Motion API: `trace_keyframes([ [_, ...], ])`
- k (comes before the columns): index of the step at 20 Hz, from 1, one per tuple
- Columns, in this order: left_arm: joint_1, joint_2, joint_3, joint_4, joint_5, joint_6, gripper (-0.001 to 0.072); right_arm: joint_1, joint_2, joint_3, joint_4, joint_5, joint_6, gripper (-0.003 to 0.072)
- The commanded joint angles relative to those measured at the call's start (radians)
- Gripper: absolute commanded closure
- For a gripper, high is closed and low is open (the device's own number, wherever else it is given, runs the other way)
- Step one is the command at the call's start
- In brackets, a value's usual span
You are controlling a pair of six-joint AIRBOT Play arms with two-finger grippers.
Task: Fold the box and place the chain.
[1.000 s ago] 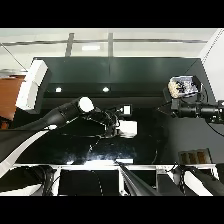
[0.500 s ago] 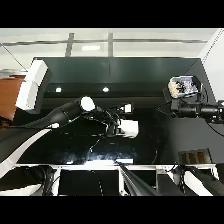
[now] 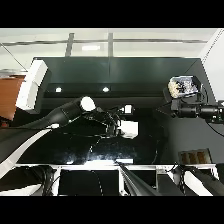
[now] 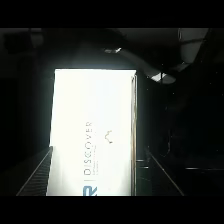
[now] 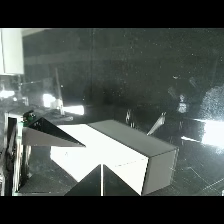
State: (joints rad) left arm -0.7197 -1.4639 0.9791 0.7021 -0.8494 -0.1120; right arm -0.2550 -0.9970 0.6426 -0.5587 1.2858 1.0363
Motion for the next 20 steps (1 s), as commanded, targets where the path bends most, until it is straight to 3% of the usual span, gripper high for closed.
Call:
trace_keyframes([
  [1,0.001,0.005,0.002,-0.004,0.003,-0.012,0.0002,0.0,0.001,0.0,0.0,0.0,0.0,0.0666],
  [20,0.003,0.012,0.0,0.005,0.026,-0.08,0.0002,0.0,0.001,0.0,-0.024,-0.002,0.0,0.0666],
])
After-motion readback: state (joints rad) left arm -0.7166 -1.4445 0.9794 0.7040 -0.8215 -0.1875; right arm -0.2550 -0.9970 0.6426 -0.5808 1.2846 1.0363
